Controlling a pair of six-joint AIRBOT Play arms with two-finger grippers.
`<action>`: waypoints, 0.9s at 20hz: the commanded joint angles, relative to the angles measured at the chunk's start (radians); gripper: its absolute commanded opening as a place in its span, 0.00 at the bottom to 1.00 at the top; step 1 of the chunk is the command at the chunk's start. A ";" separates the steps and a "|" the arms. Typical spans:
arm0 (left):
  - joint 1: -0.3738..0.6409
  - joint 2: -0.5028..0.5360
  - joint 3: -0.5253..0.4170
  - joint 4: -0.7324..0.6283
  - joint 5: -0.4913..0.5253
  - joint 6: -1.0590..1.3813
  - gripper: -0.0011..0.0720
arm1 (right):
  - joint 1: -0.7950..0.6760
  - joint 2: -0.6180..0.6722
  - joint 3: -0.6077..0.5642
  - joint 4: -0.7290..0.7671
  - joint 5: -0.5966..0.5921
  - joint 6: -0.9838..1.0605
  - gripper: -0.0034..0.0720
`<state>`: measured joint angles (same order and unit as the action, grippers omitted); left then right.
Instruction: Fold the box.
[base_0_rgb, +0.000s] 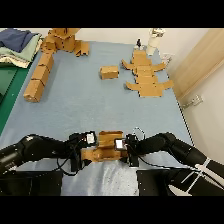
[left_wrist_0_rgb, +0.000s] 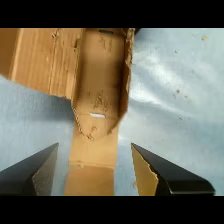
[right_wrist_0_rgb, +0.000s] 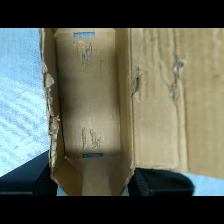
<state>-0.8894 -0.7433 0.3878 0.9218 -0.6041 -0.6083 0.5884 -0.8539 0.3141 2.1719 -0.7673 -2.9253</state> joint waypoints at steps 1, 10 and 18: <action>-0.027 -0.098 -0.007 -0.044 0.107 0.026 0.97 | 0.000 -0.001 0.000 0.000 0.000 0.000 0.72; -0.027 -0.156 0.004 -0.187 0.066 0.131 0.64 | 0.000 -0.001 0.000 0.000 0.000 0.000 0.72; -0.047 -0.209 0.014 -0.230 0.152 0.205 0.21 | 0.000 -0.001 0.000 0.000 0.000 0.000 0.72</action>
<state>-0.9257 -0.9421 0.3988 0.7048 -0.4969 -0.4328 0.5880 -0.8539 0.3141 2.1719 -0.7673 -2.9238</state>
